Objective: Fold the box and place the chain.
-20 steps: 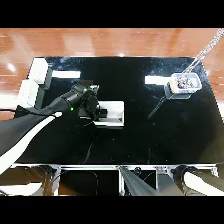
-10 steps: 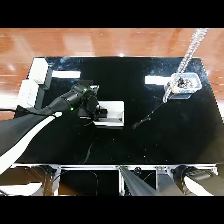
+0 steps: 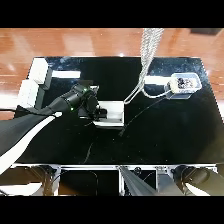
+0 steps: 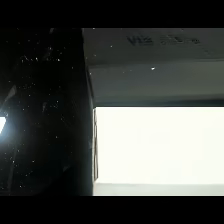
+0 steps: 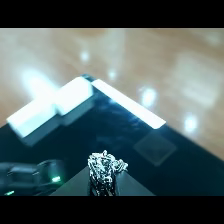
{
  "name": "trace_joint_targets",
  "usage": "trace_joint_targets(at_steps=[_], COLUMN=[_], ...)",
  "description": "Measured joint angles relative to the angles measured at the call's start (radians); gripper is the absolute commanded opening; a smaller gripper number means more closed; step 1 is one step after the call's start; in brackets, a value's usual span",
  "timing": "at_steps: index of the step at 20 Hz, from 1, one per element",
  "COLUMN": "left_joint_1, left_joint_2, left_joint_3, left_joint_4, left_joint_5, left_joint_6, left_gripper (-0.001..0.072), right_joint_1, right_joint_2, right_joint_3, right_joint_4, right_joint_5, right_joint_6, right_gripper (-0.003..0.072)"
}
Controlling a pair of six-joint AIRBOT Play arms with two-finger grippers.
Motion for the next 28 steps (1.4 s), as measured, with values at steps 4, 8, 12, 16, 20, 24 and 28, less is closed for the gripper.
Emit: trace_joint_targets(at_steps=[4,8,12,16,20,24,28], left_joint_1=[0.000,0.000,0.000,0.000,0.000,0.000,0.000], left_joint_2=[0.000,0.000,0.000,0.000,0.000,0.000,0.000], left_joint_3=[0.000,0.000,0.000,0.000,0.000,0.000,0.000], left_joint_4=[0.000,0.000,0.000,0.000,0.000,0.000,0.002], left_joint_5=[0.001,0.001,0.001,0.001,0.001,0.001,0.001], left_joint_6=[0.000,0.000,0.000,0.000,0.000,0.000,0.000], left_gripper=[0.0025,0.0025,0.0025,0.0025,0.0025,0.0025,0.0025], right_joint_1=[0.094,0.140,0.152,0.142,0.093,0.048,0.033], right_joint_2=[-0.022,-0.059,-0.101,-0.128,-0.135,-0.137,-0.137], right_joint_3=[-0.055,-0.087,-0.096,-0.098,-0.092,-0.055,-0.022], right_joint_4=[-0.003,-0.005,-0.008,-0.010,-0.012,-0.013,-0.005], right_joint_5=[0.000,-0.002,-0.018,-0.061,-0.090,-0.104,-0.090], right_joint_6=[0.008,0.013,0.011,-0.004,-0.016,-0.025,-0.038], right_gripper=[0.0029,0.0029,0.0028,0.0028,0.0028,0.0027,0.0027])
